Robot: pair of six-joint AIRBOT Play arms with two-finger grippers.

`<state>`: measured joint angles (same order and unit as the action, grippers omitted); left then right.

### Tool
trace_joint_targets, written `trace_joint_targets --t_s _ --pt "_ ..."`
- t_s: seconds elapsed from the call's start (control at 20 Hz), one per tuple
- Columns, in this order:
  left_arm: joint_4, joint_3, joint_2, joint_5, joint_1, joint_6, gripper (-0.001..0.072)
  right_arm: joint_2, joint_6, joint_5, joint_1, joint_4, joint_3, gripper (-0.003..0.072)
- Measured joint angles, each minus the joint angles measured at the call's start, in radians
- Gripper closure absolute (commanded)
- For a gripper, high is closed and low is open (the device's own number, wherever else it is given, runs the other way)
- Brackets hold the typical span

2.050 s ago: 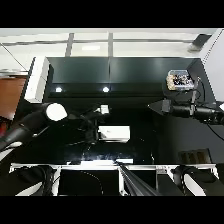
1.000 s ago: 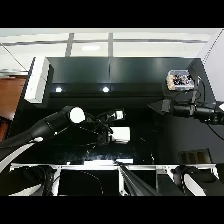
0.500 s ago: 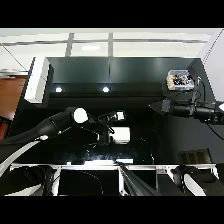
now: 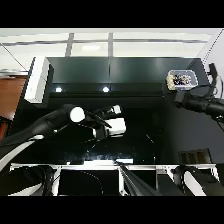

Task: Fold the box and place the chain.

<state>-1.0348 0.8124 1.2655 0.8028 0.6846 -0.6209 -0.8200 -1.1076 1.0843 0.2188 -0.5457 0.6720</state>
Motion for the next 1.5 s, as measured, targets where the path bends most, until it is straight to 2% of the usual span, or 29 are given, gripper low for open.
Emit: trace_joint_targets --t_s 0.2,0.4,0.55,0.7,0.85,0.95,1.15,1.5 --pt "-0.074 -0.056 -0.169 0.158 -0.207 -0.171 0.0377 0.0 0.001 0.034 0.08 -0.03 0.004 0.0648" --pt "-0.12 -0.186 -0.385 0.294 -0.507 -0.266 0.0377 0.0 0.016 0.048 0.103 -0.05 0.004 0.0648" --pt "-0.142 -0.243 -0.526 0.341 -0.766 -0.319 0.0377 0.0 0.032 0.052 0.108 -0.053 0.004 0.0649" --pt "-0.158 -0.264 -0.585 0.342 -1.007 -0.345 0.0376 0.0 0.042 0.053 0.11 -0.057 0.004 0.0649" --pt "-0.169 -0.271 -0.563 0.329 -1.177 -0.355 0.0374 0.0 0.047 0.053 0.111 -0.057 0.004 0.0648" --pt "-0.17 -0.272 -0.522 0.304 -1.241 -0.349 0.0373 0.0 0.049 0.055 0.111 -0.057 0.004 0.0648" --pt "-0.171 -0.242 -0.414 0.255 -1.292 -0.319 0.0373 0.0 0.05 0.08 0.11 -0.057 0.004 0.0648" --pt "-0.191 -0.13 -0.241 0.16 -1.308 -0.306 0.0371 0.0 0.046 0.099 0.109 -0.046 0.004 0.0649"
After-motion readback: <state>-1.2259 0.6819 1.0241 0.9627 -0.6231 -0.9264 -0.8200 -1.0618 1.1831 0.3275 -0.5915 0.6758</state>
